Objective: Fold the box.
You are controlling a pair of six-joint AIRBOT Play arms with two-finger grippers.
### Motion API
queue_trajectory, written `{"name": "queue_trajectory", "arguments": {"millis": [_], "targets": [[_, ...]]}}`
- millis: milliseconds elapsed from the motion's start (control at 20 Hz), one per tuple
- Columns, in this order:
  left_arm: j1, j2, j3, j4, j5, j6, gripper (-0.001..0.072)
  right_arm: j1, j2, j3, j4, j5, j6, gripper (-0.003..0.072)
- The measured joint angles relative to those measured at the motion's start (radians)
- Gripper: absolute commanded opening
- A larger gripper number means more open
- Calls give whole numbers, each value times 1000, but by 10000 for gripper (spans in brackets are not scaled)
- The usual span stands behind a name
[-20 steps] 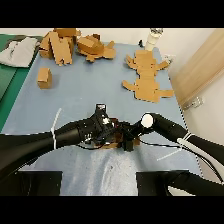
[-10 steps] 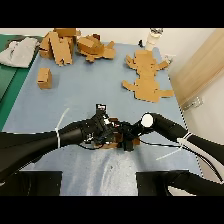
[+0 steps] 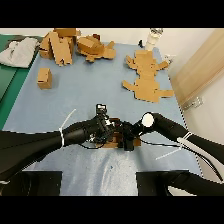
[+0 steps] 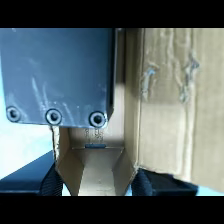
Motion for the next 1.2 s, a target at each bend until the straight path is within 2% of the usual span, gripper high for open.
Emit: {"name": "queue_trajectory", "arguments": {"millis": [100,150,200,250,650,700,750,800,1050,1200], "targets": [[0,0,0,-1,6,2,16,0,0,0,0,0,-1,468],[0,0,0,-2,9,3,58,0,0,0,0,0,-2,468],[0,0,0,-2,12,4,344,0,0,0,0,0,-2,468],[0,-1,0,-13,33,7,417,0,0,0,-2,0,-7,468],[-9,35,0,-30,21,34,415,2,0,1,3,-12,-13,468],[-10,43,0,-30,16,35,384,2,2,1,5,-11,-11,468],[-11,51,0,-31,6,37,260,2,2,2,6,-8,-10,468],[-11,57,-1,-29,-9,39,238,2,1,2,6,-8,-8,468],[-11,74,-2,-28,-43,43,257,3,0,2,8,-7,-6,468],[-5,76,-10,-28,-23,31,257,2,-1,0,-5,-7,6,468]]}}
